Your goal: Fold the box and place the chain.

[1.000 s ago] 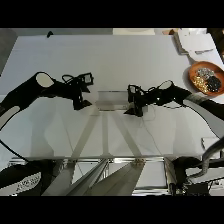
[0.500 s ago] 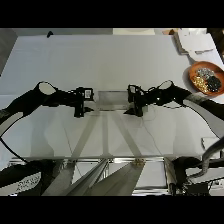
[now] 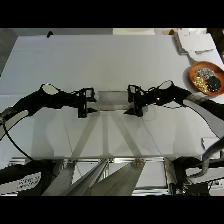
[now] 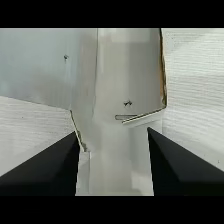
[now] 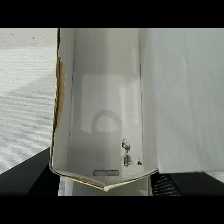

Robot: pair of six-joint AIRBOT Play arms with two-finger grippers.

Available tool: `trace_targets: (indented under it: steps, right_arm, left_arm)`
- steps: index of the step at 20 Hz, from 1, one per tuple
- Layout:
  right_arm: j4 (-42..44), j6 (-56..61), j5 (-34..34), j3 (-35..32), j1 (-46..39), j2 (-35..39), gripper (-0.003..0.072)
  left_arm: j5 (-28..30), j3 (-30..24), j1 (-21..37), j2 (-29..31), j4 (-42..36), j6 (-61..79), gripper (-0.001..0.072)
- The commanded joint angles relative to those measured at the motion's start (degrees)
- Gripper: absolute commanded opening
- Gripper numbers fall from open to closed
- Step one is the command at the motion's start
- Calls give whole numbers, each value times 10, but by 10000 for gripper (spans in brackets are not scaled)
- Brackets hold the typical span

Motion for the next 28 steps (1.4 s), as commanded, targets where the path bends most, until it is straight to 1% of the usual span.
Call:
trace_targets:
  steps: [1, 3, 7, 10, 14, 16, 18, 20, 22, 25, 28]
  right_arm:
    - [0, 0, 0, 0, 0, 0, 466]
    - [0, 0, 0, 0, 0, 0, 466]
    - [0, 0, 0, 0, 0, 0, 466]
    - [0, 0, 0, 0, 0, 0, 466]
    - [0, 0, 0, 0, 0, 0, 466]
    - [0, 0, 0, 0, 0, 0, 466]
    - [0, 0, 0, 0, 0, 0, 466]
    - [0, 0, 0, 0, 0, 0, 466]
    - [0, 0, 0, 0, 0, 0, 466]
    - [0, 0, 0, 0, 0, 0, 466]
    - [0, 0, 0, 0, 0, 0, 466]
  left_arm:
    - [0, 0, 0, -5, 28, 3, 441]
    - [0, 0, 4, -10, 37, 3, 441]
    - [-21, 0, 30, -12, -23, 3, 440]
    - [-31, 0, 47, -12, -22, 3, 441]
    - [-23, 1, 49, -23, -22, 2, 441]
    - [-42, 9, 58, -33, -23, -22, 441]
    - [-66, 27, 64, -39, -12, -71, 440]
    - [-71, 43, 59, -40, 1, -90, 436]
    - [-63, 44, 45, -41, 22, -90, 436]
    - [-67, 44, 26, -48, 89, -116, 435]
    - [-93, 44, 23, -56, 95, -113, 436]
